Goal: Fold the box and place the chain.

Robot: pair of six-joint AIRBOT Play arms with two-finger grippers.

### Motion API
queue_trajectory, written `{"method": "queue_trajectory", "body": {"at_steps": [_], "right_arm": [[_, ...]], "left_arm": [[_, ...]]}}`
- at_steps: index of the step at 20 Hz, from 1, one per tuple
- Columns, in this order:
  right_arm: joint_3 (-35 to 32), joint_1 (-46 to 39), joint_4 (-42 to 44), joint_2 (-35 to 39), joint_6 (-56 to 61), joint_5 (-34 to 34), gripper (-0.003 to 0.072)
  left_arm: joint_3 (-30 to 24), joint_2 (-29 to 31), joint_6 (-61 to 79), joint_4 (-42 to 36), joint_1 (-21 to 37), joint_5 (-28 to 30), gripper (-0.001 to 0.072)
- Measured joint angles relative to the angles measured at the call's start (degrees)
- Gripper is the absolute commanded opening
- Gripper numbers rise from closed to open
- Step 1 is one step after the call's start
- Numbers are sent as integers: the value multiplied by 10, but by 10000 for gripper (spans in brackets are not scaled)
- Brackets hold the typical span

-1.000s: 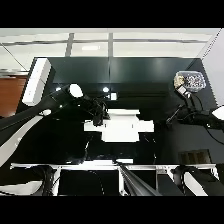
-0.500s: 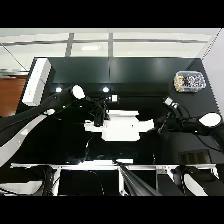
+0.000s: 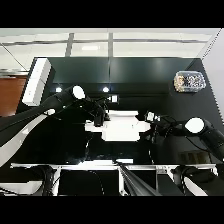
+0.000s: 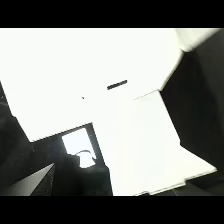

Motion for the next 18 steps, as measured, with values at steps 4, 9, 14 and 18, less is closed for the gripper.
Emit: {"method": "queue_trajectory", "body": {"at_steps": [4,9,14,18], "right_arm": [[13,22,-19,0,-10,-25,712],[63,29,-31,0,-12,-12,712],[73,35,-23,-3,-12,7,712],[45,60,-20,-23,-12,5,712]], "left_arm": [[0,0,0,0,0,-1,22],[0,0,0,1,0,-8,23],[0,0,0,1,0,-11,22],[0,0,0,2,0,-11,22]]}}
